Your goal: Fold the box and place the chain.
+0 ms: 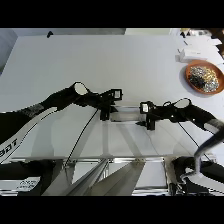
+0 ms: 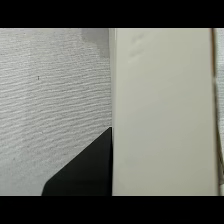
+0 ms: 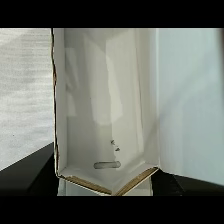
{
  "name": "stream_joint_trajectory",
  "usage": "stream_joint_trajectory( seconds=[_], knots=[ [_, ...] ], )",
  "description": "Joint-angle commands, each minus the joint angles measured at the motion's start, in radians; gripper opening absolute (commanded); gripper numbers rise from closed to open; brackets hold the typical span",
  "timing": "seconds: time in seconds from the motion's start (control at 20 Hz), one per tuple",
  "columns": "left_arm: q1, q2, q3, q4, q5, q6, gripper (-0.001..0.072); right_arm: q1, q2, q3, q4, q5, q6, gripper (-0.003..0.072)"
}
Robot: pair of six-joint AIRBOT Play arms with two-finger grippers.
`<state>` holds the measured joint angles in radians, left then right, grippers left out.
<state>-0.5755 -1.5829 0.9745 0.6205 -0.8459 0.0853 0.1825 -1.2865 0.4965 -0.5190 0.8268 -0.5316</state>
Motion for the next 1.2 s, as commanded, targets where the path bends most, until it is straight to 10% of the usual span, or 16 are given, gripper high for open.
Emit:
stream_joint_trajectory(
  seconds=[0.0,0.4,0.5,0.6,0.9,1.05,1.15],
  knots=[
    [0.0,0.001,0.0,0.0,0.0,0.0,0.0009,0.001,0.0,0.0,0.0,0.004,0.001,0.0397],
    [0.005,0.008,0.0,0.005,-0.001,0.015,0.005,0.001,0.0,0.0,0.0,0.004,0.001,0.0397],
    [0.015,0.035,0.0,0.048,-0.019,-0.024,0.0483,0.001,0.0,0.0,0.0,0.004,0.001,0.0397],
    [0.032,0.079,0.0,0.094,-0.027,-0.119,0.0631,0.001,0.0,0.0,0.0,0.003,0.001,0.0397],
    [0.122,0.256,0.0,0.36,-0.222,-0.422,0.0587,0.001,0.0,0.0,0.0,0.003,0.001,0.0397],
    [0.123,0.351,0.0,0.362,-0.358,-0.496,0.0341,0.001,0.0,0.0,0.0,0.003,0.001,0.0397],
    [0.089,0.391,0.0,0.336,-0.426,-0.493,0.0043,0.001,0.0,0.0,0.0,0.003,0.001,0.0397]
  ],
)
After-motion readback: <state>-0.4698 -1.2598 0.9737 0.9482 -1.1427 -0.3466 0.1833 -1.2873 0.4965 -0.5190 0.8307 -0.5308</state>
